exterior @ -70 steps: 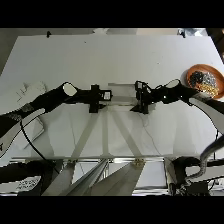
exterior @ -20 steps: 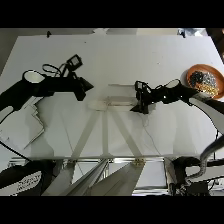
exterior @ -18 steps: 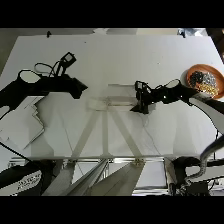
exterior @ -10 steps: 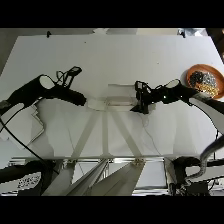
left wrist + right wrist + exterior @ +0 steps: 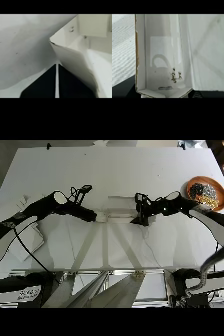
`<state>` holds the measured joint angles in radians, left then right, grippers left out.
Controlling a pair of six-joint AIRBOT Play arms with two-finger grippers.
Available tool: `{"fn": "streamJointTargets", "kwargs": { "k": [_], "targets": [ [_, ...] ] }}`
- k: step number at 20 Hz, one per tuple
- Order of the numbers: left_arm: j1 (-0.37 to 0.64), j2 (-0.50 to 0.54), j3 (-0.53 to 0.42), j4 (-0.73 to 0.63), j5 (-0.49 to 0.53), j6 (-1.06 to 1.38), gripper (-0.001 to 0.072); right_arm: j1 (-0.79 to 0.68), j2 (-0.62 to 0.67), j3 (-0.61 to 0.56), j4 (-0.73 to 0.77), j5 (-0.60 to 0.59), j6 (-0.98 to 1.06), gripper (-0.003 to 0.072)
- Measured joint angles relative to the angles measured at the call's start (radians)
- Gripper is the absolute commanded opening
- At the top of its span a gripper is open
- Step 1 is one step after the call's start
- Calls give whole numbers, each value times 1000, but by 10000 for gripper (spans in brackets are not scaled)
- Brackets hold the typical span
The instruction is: Fold the box and place the chain.
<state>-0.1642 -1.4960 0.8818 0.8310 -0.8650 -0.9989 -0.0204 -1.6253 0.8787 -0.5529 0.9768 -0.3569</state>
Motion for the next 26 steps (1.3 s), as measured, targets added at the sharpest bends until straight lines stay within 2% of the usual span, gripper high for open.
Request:
{"fn": "streamJointTargets", "kwargs": {
  "k": [1,6,8,18,19,21,22,26],
  "targets": [
    [-2,0,0,-31,0,14,220,0,0,0,0,0,0,398],
    [-5,-2,0,-131,-2,47,238,0,0,0,0,0,0,398],
    [-5,4,0,-151,-4,63,285,0,0,0,0,0,0,398],
    [-5,21,0,-346,-7,267,285,0,0,0,0,0,0,398],
    [-5,21,0,-354,-6,275,302,0,0,0,0,0,0,398],
    [-6,21,0,-362,-7,288,539,0,0,0,0,0,0,398],
    [-7,21,0,-366,-4,291,566,0,0,0,0,0,0,398],
    [-29,15,0,-381,41,297,565,0,0,0,0,0,0,398]
  ]
}}
